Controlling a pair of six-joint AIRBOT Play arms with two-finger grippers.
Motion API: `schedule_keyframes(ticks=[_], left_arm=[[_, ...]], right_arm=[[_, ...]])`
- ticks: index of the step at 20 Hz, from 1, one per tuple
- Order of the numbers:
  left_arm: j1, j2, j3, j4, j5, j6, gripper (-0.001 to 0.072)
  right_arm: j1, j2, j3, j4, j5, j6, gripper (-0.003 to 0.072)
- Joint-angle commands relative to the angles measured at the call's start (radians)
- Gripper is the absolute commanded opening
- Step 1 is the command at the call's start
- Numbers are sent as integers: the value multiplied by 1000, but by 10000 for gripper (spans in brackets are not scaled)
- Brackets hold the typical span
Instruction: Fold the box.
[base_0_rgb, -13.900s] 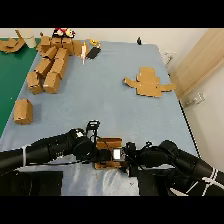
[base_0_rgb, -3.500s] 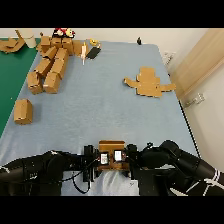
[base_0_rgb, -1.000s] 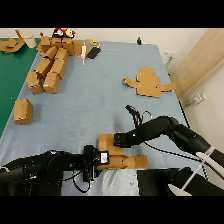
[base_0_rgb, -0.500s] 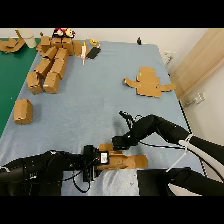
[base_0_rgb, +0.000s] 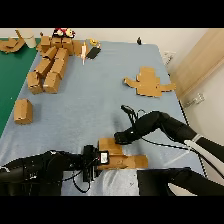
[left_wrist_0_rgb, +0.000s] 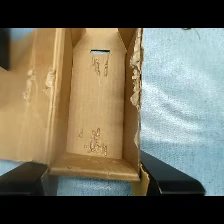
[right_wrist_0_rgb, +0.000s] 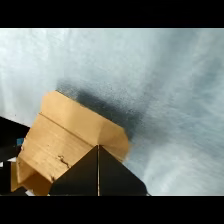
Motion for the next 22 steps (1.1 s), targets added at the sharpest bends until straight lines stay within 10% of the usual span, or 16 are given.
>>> schedule_keyframes(ticks=[1, 8, 15, 16, 18, 22], left_arm=[[0, 0, 0, 0, 0, 0, 484], [0, 0, 0, 0, 0, 0, 484], [0, 0, 0, 0, 0, 0, 484], [0, 0, 0, 0, 0, 0, 484], [0, 0, 0, 0, 0, 0, 484], [0, 0, 0, 0, 0, 0, 484]], right_arm=[[-24, 162, 66, -220, -97, 17, -1], [29, 432, 57, -323, -445, -129, 0], [270, 558, -189, -323, -383, -204, 1], [305, 553, -199, -338, -359, -228, 32], [340, 534, -197, -400, -282, -277, 485], [346, 492, -197, -419, -118, -400, 527]])
